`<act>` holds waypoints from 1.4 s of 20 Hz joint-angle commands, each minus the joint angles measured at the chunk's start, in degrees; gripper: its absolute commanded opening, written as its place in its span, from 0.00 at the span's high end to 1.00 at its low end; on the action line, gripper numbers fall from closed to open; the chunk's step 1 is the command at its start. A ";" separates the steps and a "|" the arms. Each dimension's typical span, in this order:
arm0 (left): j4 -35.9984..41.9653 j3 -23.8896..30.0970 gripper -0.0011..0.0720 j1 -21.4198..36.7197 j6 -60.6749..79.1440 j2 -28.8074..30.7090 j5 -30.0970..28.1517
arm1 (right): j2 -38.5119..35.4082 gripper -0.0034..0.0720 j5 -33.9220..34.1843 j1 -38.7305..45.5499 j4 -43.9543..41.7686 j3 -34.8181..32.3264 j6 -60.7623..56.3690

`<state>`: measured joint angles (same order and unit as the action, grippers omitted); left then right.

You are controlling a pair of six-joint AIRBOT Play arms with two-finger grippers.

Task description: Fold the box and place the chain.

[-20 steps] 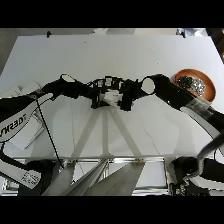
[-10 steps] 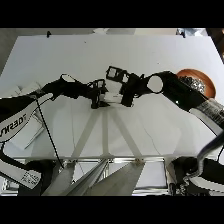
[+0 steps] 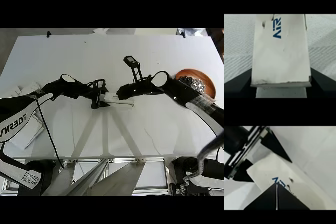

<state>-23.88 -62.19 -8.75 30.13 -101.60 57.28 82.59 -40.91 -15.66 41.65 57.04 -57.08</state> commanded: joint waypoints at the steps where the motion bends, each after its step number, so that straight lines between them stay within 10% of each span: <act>1: 0.02 -0.02 0.28 -0.02 0.00 0.02 -0.02 | 1.33 0.94 3.28 0.26 -8.61 -5.60 -0.66; 14: 0.00 -0.02 0.28 -0.02 0.00 0.02 -0.02 | 0.44 0.94 9.42 -0.22 -10.82 -12.39 0.87; 21: 0.00 -0.02 0.28 -0.02 0.00 0.02 -0.04 | -12.24 0.93 13.57 1.92 -9.55 -12.15 3.63; 28: 0.00 -0.02 0.28 -0.02 0.00 0.02 -0.04 | -29.03 0.93 11.87 14.97 14.75 -12.11 -3.65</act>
<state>-23.81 -62.19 -8.75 30.06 -101.56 57.19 59.37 -28.58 -5.82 44.03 44.91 -55.96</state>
